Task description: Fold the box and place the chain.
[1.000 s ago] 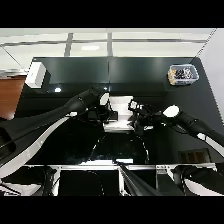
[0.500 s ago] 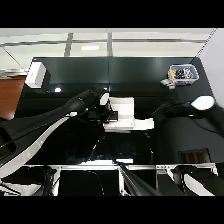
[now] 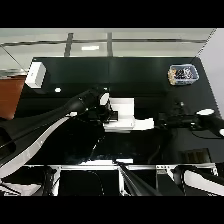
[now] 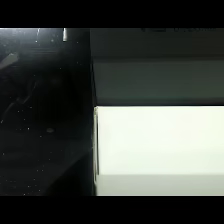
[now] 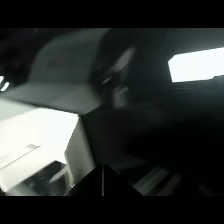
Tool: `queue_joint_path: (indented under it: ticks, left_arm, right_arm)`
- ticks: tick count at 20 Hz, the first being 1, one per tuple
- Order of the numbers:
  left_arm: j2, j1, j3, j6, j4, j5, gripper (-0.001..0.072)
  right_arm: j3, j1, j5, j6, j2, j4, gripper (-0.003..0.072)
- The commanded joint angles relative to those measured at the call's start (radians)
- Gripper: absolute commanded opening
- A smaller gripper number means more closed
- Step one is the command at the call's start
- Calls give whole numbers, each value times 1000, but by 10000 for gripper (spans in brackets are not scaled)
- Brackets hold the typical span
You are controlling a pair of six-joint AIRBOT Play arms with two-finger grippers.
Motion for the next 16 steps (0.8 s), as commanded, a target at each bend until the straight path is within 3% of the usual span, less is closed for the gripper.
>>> queue_joint_path:
  ticks: [1, 6, 7, 8, 9, 16]
  left_arm:
    - [0, 1, 1, 0, 0, 0, 23]
    - [0, 1, 1, 0, 0, 0, 23]
    - [0, 1, 1, 0, 0, 0, 23]
    - [0, 1, 1, 0, 0, 0, 23]
    - [0, 1, 1, 0, 0, 0, 23]
    - [0, 1, 1, 0, 0, 0, 23]
  right_arm:
    - [31, 155, 19, -77, -106, 127, 15]
    - [182, 216, 127, -82, -107, 5, 18]
    - [209, 217, 161, -72, -106, -26, 178]
    - [231, 220, 188, -47, -106, -47, 457]
    - [247, 223, 204, -40, -106, -55, 555]
    - [307, 323, 183, 47, -106, -56, 541]
